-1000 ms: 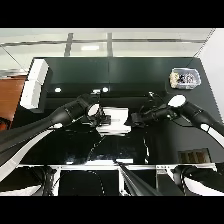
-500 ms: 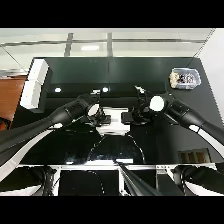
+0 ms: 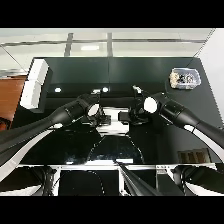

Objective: Fold the box and place the chain.

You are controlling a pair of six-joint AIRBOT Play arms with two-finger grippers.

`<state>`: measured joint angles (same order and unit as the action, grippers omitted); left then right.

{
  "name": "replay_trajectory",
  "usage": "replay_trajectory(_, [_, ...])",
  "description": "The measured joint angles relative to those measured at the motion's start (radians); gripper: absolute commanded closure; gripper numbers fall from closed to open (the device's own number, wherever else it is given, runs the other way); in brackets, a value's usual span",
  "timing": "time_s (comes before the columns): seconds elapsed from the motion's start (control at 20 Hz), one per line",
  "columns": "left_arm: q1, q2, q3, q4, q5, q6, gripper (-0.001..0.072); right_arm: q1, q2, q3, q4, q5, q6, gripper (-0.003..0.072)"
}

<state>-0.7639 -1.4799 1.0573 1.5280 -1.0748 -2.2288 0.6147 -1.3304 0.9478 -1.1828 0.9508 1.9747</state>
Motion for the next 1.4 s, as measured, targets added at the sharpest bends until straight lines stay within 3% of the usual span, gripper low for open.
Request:
replay_trajectory(0.4, [0.000, 0.000, 0.000, 0.000, -0.001, -0.001, 0.0681, 0.061, -0.043, 0.026, -0.096, 0.023, 0.100, 0.0318])
replay_trajectory(0.6, [0.000, 0.000, 0.000, 0.000, 0.000, -0.001, 0.0681, 0.100, -0.099, 0.086, -0.190, 0.090, 0.169, 0.0319])
replay_trajectory(0.7, [0.000, 0.000, 0.000, 0.000, -0.001, -0.001, 0.0681, 0.121, -0.123, 0.110, -0.236, 0.118, 0.215, 0.0412])
replay_trajectory(1.0, [0.000, 0.000, 0.000, 0.000, -0.002, -0.002, 0.0681, 0.150, -0.169, 0.133, -0.268, 0.139, 0.286, 0.0413])
replay_trajectory(1.05, [0.000, 0.000, 0.000, 0.000, -0.002, -0.002, 0.0681, 0.151, -0.171, 0.134, -0.269, 0.140, 0.294, 0.0507])
replay_trajectory(1.1, [0.000, 0.000, 0.000, 0.000, -0.002, -0.002, 0.0681, 0.151, -0.173, 0.134, -0.269, 0.139, 0.301, 0.0655])
replay_trajectory(1.15, [0.000, 0.000, 0.000, 0.002, -0.004, -0.002, 0.0681, 0.151, -0.174, 0.135, -0.270, 0.139, 0.306, 0.0676])
replay_trajectory(1.3, [0.000, 0.000, 0.000, 0.000, -0.007, -0.004, 0.0681, 0.153, -0.177, 0.136, -0.265, 0.139, 0.319, 0.0674])
replay_trajectory(1.4, [0.000, 0.000, 0.000, 0.002, -0.003, 0.000, 0.0681, 0.153, -0.177, 0.136, -0.264, 0.140, 0.316, 0.0483])
